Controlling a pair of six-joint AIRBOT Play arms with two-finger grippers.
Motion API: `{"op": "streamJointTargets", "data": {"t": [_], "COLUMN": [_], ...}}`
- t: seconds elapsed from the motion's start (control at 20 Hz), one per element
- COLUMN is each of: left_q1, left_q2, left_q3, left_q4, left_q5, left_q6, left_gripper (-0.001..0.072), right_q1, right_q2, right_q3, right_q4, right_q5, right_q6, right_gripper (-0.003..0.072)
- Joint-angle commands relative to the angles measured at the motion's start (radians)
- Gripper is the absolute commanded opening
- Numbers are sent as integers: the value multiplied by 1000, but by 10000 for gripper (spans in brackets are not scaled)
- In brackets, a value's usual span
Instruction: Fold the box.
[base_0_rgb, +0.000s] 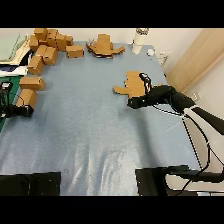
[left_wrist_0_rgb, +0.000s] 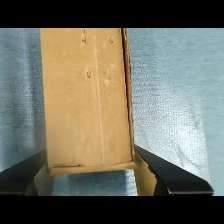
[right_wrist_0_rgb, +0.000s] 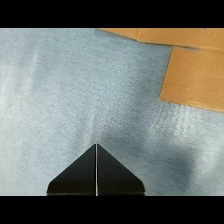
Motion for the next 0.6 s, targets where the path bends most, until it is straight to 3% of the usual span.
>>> {"op": "streamJointTargets", "data": {"t": [0.0,0.15,0.3,0.45,0.5,0.55], "left_q1": [0,0,-14,-83,-123,-175], "left_q2": [69,161,256,359,389,409], "left_q3": [1,2,17,61,70,84], "left_q4": [200,405,400,301,251,224], "left_q5": [-72,-177,-307,-405,-404,-403], "left_q6": [-159,-291,-312,-353,-352,-352], "left_gripper": [712,712,712,708,575,349], "right_q1": [0,0,0,0,0,0], "right_q2": [0,0,0,0,0,0], "right_q3": [1,1,1,0,1,1], "right_q4": [0,0,0,0,0,0], "right_q5": [0,0,0,0,0,0], "right_q6": [0,0,0,0,0,0], "right_gripper": [5,5,5,5,6,6]}}
